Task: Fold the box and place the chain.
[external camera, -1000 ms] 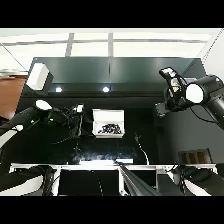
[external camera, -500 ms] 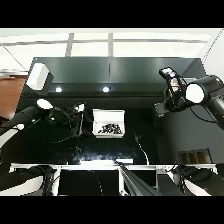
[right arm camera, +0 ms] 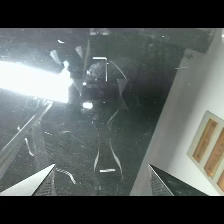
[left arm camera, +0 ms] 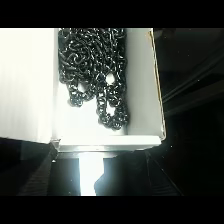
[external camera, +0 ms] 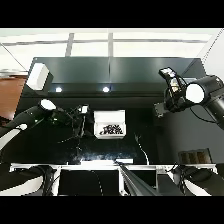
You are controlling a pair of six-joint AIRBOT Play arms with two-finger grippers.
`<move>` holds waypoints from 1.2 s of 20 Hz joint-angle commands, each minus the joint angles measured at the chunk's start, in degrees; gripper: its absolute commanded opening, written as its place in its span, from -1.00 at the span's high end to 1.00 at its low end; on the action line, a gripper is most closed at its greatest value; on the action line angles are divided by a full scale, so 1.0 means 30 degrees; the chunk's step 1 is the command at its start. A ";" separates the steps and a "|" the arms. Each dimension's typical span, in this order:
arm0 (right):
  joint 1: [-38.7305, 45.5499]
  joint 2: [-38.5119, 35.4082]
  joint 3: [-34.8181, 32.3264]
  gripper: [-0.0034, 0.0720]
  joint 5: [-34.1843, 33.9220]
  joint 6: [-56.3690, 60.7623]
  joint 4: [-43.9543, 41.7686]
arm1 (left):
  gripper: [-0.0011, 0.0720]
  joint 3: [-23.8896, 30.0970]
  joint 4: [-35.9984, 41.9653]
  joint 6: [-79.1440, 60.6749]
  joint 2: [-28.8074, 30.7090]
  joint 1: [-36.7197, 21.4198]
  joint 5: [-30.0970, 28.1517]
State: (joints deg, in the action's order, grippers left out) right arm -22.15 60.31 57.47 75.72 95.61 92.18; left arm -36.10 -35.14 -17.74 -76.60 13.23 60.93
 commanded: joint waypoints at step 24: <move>-0.0015 -0.0007 -0.0007 -0.97 -0.0029 0.0007 -0.0095 | -0.97 -0.0015 0.0226 0.2186 -0.0022 0.1027 -0.0729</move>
State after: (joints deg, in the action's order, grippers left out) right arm -22.15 60.31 57.47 75.64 95.59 91.92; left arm -36.10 -34.63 -12.95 -76.64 16.21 59.13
